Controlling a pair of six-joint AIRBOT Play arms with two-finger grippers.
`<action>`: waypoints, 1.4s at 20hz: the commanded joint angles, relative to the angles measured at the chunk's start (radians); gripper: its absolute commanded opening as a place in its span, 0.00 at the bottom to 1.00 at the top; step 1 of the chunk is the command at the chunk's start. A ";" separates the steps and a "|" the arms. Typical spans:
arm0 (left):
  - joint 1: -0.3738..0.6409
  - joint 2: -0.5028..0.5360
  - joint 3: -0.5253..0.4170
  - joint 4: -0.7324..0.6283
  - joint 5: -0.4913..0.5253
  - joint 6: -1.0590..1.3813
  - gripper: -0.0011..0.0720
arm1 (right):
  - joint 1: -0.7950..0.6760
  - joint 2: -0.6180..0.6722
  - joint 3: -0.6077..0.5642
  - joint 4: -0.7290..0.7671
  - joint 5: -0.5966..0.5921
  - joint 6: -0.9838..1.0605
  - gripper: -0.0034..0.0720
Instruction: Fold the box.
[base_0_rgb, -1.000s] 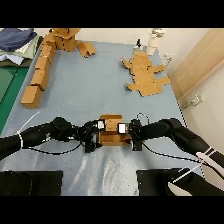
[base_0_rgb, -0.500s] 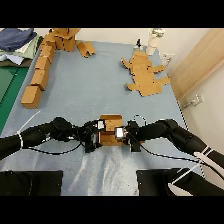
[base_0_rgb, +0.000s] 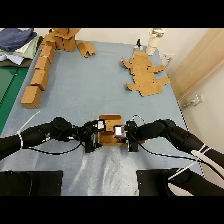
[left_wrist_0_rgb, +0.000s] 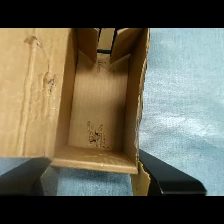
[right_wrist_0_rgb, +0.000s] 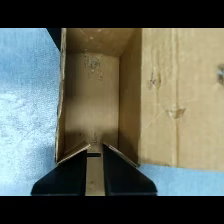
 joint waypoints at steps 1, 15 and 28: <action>0.000 0.000 0.000 0.000 0.001 0.000 0.82 | 0.000 -0.002 0.000 -0.004 0.005 0.000 0.32; 0.000 0.000 0.000 0.000 0.001 0.000 0.82 | 0.000 0.042 0.024 -0.301 -0.001 0.299 0.41; 0.000 0.000 0.000 0.000 0.001 0.000 0.82 | -0.395 0.132 0.132 -0.473 -0.336 1.460 0.05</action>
